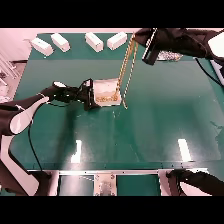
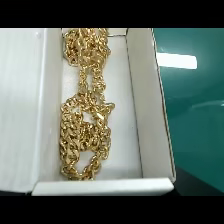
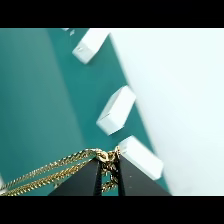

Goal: Fold the box and place the chain.

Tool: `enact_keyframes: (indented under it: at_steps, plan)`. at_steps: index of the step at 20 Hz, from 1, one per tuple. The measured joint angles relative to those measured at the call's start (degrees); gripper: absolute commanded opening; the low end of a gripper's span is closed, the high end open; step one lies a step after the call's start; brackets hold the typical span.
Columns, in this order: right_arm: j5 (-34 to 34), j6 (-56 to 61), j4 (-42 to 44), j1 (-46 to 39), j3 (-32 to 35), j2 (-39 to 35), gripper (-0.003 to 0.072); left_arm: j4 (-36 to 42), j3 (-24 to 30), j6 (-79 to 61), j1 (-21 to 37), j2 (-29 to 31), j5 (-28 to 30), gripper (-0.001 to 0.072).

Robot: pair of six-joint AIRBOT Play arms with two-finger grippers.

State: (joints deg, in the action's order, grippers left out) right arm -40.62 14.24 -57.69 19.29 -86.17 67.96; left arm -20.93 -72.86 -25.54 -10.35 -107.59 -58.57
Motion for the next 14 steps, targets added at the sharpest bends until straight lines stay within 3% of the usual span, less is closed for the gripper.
enact_keyframes:
  at_steps: [6,14]
  plan:
    - [7.67,-0.11,-1.95,5.64,-2.89,-1.2,-0.0001,0.02,0.0,0.0,0.0,0.0,0.0,0.0629]
    - [9.2,4.2,-2.54,8.55,-3.54,1.77,0.0,0.0,0.0,0.0,0.0,0.0,0.0,0.0629]
